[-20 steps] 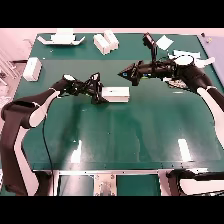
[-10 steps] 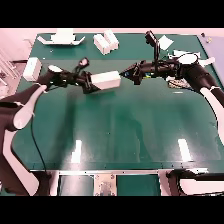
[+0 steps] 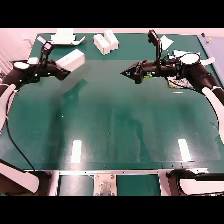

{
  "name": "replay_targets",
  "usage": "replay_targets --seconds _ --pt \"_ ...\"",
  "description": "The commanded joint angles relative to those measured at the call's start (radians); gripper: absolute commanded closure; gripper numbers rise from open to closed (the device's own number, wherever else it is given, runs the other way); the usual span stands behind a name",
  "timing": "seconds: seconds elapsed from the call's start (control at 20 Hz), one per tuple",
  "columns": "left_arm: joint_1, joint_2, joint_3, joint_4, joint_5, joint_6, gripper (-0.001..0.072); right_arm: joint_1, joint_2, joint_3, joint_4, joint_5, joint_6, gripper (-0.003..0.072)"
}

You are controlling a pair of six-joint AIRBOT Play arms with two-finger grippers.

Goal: Fold the box and place the chain.

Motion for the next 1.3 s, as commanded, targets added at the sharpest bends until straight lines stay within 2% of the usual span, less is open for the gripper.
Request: replay_targets --seconds 0.0,0.15,0.3,0.7,0.75,0.8,0.85,0.95,1.0,1.05,1.15,1.25 --pt "0.028 0.013 -0.060 -0.015 0.247 -0.071 0.0694 0.001 0.001 0.001 0.019 -0.003 0.009 0.0666" --pt "0.028 0.013 -0.109 -0.024 0.436 -0.180 0.0693 0.001 0.001 0.001 0.023 -0.003 0.016 0.0666" --pt "0.028 0.008 -0.157 -0.044 0.569 -0.251 0.0693 0.001 0.000 0.001 0.039 -0.006 0.016 0.0666" --pt "0.029 -0.038 -0.169 -0.042 0.537 -0.246 0.0673 0.001 0.001 0.001 0.089 -0.029 0.015 0.0666" --pt "0.029 -0.038 -0.169 -0.042 0.544 -0.244 0.0544 0.001 0.001 0.001 0.089 -0.030 0.015 0.0663" --pt "0.031 -0.038 -0.169 -0.038 0.555 -0.245 0.0437 0.001 0.001 0.001 0.089 -0.030 0.015 0.0582" --pt "0.037 -0.037 -0.169 -0.037 0.551 -0.244 0.0392 0.001 0.001 0.001 0.090 -0.030 0.015 0.0488" --pt "0.038 -0.037 -0.169 -0.032 0.535 -0.243 0.0390 0.000 0.001 0.001 0.090 -0.032 0.015 0.0364" --pt "0.038 -0.036 -0.169 -0.030 0.536 -0.243 0.0318 0.000 0.001 0.001 0.090 -0.043 0.015 0.0301" --pt "0.038 -0.035 -0.169 -0.012 0.533 -0.243 0.0283 0.000 0.001 0.001 0.090 -0.053 0.015 0.0233" --pt "0.038 -0.032 -0.169 0.017 0.510 -0.243 0.0261 0.000 0.001 0.002 0.090 -0.065 0.015 0.0179" --pt "0.038 -0.031 -0.169 0.017 0.506 -0.244 0.0233 0.000 0.001 0.002 0.089 -0.078 0.015 0.0179"
